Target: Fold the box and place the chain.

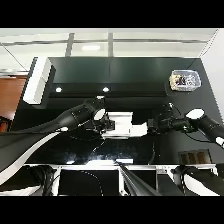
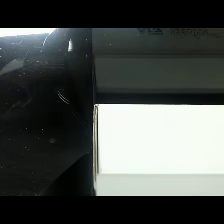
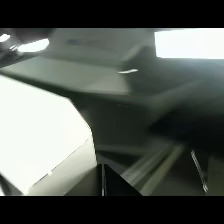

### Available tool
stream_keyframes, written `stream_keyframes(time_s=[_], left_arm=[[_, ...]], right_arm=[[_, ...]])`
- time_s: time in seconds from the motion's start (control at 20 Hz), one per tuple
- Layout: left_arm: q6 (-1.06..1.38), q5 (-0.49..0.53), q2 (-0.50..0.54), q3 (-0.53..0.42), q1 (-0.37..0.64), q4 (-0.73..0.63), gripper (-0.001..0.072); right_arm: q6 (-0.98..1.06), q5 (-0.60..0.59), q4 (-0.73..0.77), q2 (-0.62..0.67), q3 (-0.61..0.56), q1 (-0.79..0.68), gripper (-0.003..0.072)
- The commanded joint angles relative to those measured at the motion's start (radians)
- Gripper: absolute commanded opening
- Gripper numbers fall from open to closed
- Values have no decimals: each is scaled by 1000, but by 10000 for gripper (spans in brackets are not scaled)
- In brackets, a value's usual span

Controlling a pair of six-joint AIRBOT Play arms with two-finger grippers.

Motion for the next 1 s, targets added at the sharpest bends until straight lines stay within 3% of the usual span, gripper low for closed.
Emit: stream_keyframes(time_s=[0.0,0.05,0.1,0.25,0.3,0.35,0.95], left_arm=[[0,0,0,1,0,0,27],[0,0,0,1,0,0,27],[0,0,0,1,0,0,27],[0,0,0,1,0,0,27],[0,0,0,1,0,0,27],[0,0,0,1,0,0,27],[0,0,0,1,0,0,27]], right_arm=[[-87,86,58,-7,56,8,99],[-85,91,61,-7,64,8,336],[-85,93,62,-7,66,8,460],[-85,101,61,-7,66,8,460],[-85,101,61,-7,66,11,485],[-84,100,61,-7,66,19,580],[81,-57,71,-7,104,221,574]])
